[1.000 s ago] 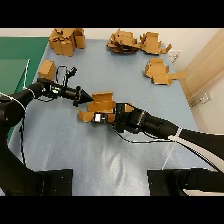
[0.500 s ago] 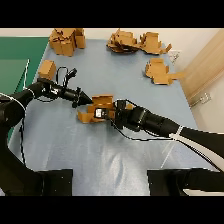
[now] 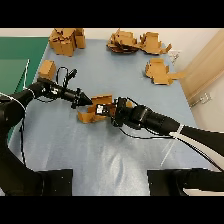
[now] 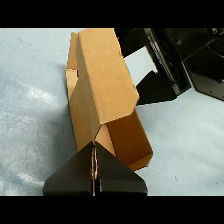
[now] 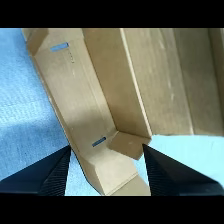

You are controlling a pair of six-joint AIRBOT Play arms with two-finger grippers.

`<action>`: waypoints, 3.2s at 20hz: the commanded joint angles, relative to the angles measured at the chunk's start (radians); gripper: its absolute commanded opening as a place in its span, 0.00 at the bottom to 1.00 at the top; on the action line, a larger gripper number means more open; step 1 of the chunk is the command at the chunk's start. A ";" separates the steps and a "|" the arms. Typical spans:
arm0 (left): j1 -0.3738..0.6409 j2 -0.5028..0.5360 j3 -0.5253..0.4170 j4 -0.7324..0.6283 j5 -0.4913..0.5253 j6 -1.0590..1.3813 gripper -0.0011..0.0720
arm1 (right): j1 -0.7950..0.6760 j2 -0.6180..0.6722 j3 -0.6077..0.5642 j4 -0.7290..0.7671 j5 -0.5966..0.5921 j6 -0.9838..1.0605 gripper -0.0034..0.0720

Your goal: Fold the box.

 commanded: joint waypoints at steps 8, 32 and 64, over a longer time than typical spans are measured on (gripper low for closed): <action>-0.009 0.000 0.004 0.026 -0.019 -0.002 0.03 | -0.013 -0.018 0.001 -0.075 0.029 -0.009 1.00; -0.031 0.000 0.019 0.069 -0.021 -0.021 0.03 | -0.110 -0.072 0.055 0.350 0.067 -0.424 0.99; -0.046 0.000 0.019 0.073 -0.028 -0.028 0.03 | -0.143 -0.108 0.130 0.456 0.023 -0.589 0.99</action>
